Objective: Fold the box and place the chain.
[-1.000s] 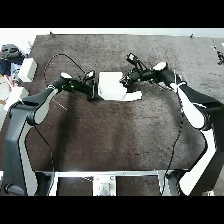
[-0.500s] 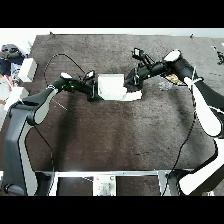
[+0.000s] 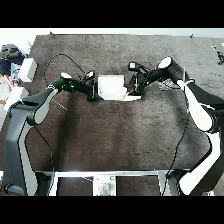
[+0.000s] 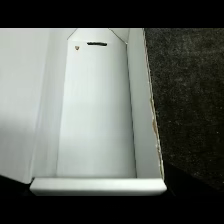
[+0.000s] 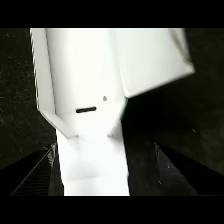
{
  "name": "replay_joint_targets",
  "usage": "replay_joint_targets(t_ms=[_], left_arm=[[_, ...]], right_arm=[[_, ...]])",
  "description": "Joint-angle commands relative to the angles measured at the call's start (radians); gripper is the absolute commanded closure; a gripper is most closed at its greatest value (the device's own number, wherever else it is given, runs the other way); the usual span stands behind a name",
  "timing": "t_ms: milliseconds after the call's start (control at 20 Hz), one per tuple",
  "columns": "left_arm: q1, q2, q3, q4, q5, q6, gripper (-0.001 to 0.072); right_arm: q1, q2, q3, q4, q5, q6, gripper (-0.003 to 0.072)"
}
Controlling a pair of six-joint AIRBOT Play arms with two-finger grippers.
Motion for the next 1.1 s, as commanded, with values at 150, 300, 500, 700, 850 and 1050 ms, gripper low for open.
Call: replay_joint_targets(t_ms=[150, 300, 500, 700, 850, 1050], left_arm=[[0.0, 0.0, 0.0, 0.0, 0.0, 0.0, 0.0266], [0.0, 0.0, 0.0, 0.0, 0.0, 0.0, 0.0266], [0.0, 0.0, 0.0, 0.0, 0.0, 0.0, 0.0266], [0.0, 0.0, 0.0, 0.0, 0.0, 0.0, 0.0266], [0.0, 0.0, 0.0, 0.0, 0.0, 0.0, 0.0266], [0.0, 0.0, 0.0, 0.0, 0.0, 0.0, 0.0266]], right_arm=[[0.043, -0.029, 0.0, -0.011, -0.021, -0.027, 0.0197], [0.044, -0.029, 0.0, -0.01, -0.025, -0.026, 0.0277], [0.048, -0.03, 0.0, 0.009, -0.006, -0.026, 0.0486], [0.06, -0.052, 0.0, 0.07, -0.015, -0.027, 0.0486], [0.067, -0.071, 0.0, 0.1, -0.024, -0.027, 0.0485], [0.076, -0.072, 0.0, 0.128, -0.034, -0.027, 0.0485]])
